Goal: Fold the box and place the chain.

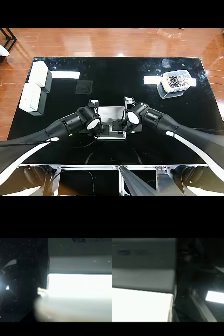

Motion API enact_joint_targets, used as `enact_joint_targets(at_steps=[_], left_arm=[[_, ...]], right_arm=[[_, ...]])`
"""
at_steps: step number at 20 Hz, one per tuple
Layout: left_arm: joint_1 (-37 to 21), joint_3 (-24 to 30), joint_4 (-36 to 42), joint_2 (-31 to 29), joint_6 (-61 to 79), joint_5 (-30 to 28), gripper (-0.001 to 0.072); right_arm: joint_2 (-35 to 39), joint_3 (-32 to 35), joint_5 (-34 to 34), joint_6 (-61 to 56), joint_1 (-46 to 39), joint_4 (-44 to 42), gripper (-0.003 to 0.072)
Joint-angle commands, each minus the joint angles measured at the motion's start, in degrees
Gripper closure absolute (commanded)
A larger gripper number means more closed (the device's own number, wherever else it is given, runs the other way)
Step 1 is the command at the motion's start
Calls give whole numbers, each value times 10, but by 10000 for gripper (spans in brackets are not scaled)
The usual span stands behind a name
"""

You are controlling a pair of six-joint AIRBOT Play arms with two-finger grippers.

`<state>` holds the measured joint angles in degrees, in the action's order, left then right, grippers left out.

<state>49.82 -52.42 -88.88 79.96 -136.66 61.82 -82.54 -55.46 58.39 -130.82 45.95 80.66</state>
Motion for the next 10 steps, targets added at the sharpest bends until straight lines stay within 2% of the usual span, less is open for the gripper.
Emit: enact_joint_targets(at_steps=[1,7,9,10], left_arm=[[0,0,0,0,0,0,690],[0,0,0,0,0,0,690],[0,0,0,0,0,0,690],[0,0,0,0,0,0,690]], right_arm=[[1,0,27,0,0,15,342],[0,-9,44,7,0,15,346],[0,-9,44,7,4,15,444],[0,-9,39,7,8,16,445]])
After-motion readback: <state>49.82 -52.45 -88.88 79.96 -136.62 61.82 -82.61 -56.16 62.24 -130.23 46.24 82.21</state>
